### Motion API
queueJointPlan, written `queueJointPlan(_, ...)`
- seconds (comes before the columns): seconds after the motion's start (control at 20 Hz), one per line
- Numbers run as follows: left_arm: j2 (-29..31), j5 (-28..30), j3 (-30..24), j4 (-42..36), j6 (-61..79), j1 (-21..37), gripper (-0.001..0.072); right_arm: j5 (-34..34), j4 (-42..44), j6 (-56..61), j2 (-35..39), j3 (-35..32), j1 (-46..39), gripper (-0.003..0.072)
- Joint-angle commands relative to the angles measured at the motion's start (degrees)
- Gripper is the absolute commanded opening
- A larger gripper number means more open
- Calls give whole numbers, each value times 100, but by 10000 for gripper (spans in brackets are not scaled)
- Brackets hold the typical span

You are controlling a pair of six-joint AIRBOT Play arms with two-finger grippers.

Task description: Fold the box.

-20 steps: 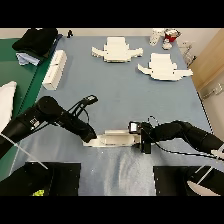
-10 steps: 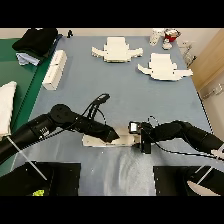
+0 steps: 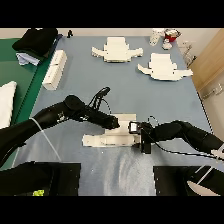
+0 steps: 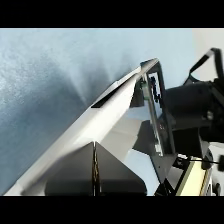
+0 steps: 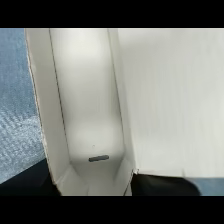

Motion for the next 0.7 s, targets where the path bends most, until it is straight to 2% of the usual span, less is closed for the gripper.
queueJointPlan(0.0, -459, 2, 114, -11, 35, 24, 14, 2, 0, 2, -2, 0, -2, 497)
queueJointPlan(0.25, -850, -140, 114, 7, 33, 24, 14, 2, 0, 2, -2, 0, -2, 497)
queueJointPlan(0.65, -874, -192, 155, 7, 35, 24, 14, 2, -2, 2, -2, 0, -2, 497)
